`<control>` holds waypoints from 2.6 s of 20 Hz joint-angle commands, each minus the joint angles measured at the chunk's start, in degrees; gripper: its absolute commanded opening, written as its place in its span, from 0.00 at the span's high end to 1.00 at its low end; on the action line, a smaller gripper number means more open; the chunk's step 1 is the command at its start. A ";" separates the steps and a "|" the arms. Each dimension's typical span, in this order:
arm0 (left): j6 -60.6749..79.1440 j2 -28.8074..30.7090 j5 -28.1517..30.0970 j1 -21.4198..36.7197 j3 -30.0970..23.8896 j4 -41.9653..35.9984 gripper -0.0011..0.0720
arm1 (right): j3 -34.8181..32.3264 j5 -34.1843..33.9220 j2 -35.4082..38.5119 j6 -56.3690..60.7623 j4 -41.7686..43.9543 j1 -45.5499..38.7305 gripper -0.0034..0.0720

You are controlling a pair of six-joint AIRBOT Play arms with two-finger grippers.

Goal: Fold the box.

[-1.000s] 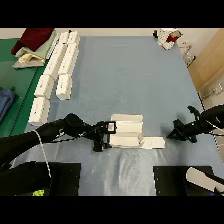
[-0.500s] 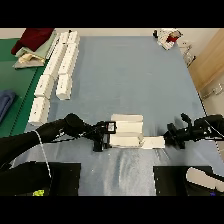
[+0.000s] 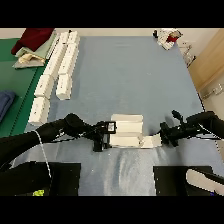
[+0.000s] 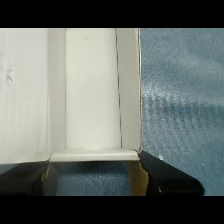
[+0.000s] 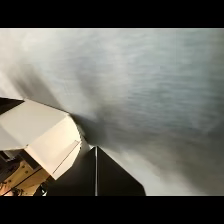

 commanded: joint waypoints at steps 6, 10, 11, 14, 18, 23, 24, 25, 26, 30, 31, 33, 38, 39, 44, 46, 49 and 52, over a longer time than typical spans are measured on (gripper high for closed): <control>0.02 0.00 0.04 0.00 -0.02 0.02 0.34 | 1.79 -3.30 4.50 -0.46 1.75 8.02 0.71; 0.02 0.00 0.04 0.00 -0.02 0.02 0.34 | 3.10 -2.14 7.80 -1.01 1.68 12.66 0.47; 0.02 0.00 0.04 0.00 -0.02 0.02 0.34 | 3.52 -1.40 8.92 -0.87 1.68 13.18 0.47; 0.02 0.00 0.04 0.00 -0.02 0.02 0.34 | 4.09 -0.04 11.67 -0.85 1.53 14.21 0.47; 0.02 0.00 0.04 0.00 -0.02 0.02 0.34 | 4.09 5.51 11.89 2.10 0.79 20.87 0.46; 0.02 0.00 0.04 0.00 -0.02 0.02 0.34 | 7.32 17.88 11.37 24.22 -14.80 36.46 0.47; 0.02 0.00 0.04 0.00 -0.02 0.02 0.34 | 8.92 18.10 11.04 29.03 -20.17 39.45 0.47; 0.02 0.00 0.04 0.00 -0.02 0.02 0.34 | 10.58 17.77 10.60 33.51 -25.09 42.01 0.47; 0.02 0.00 0.04 0.00 -0.02 0.02 0.34 | 12.31 17.00 9.99 37.86 -29.75 44.74 0.47; 0.04 0.00 0.04 0.00 -0.02 0.02 0.34 | 18.18 12.31 5.57 49.05 -39.67 53.59 0.47; 0.02 0.00 0.07 0.00 -0.02 0.02 0.34 | 19.47 10.99 4.15 51.47 -41.22 55.60 0.47; 0.02 0.00 0.04 0.00 -0.02 0.02 0.34 | 21.62 7.93 1.51 56.19 -43.85 58.99 0.47; 0.02 0.00 0.04 0.00 -0.02 0.02 0.34 | 22.56 6.82 -2.60 62.47 -44.39 61.88 0.47; 0.02 0.00 0.04 0.00 -0.02 0.02 0.34 | 22.56 6.86 -3.10 63.17 -44.68 61.88 0.47; 0.02 0.00 0.04 0.00 -0.02 0.02 0.34 | 22.56 6.58 -3.93 63.54 -44.81 61.88 0.95; 0.02 0.00 0.04 0.00 -0.02 0.02 0.34 | 22.56 6.56 -3.93 63.56 -44.76 61.88 0.95; 0.02 0.00 0.04 0.00 -0.02 0.02 0.34 | 22.56 6.60 -3.93 63.65 -44.78 61.88 0.95; 0.02 0.00 0.04 0.00 -0.02 0.02 0.34 | 22.84 6.45 -3.32 63.43 -44.83 61.88 0.51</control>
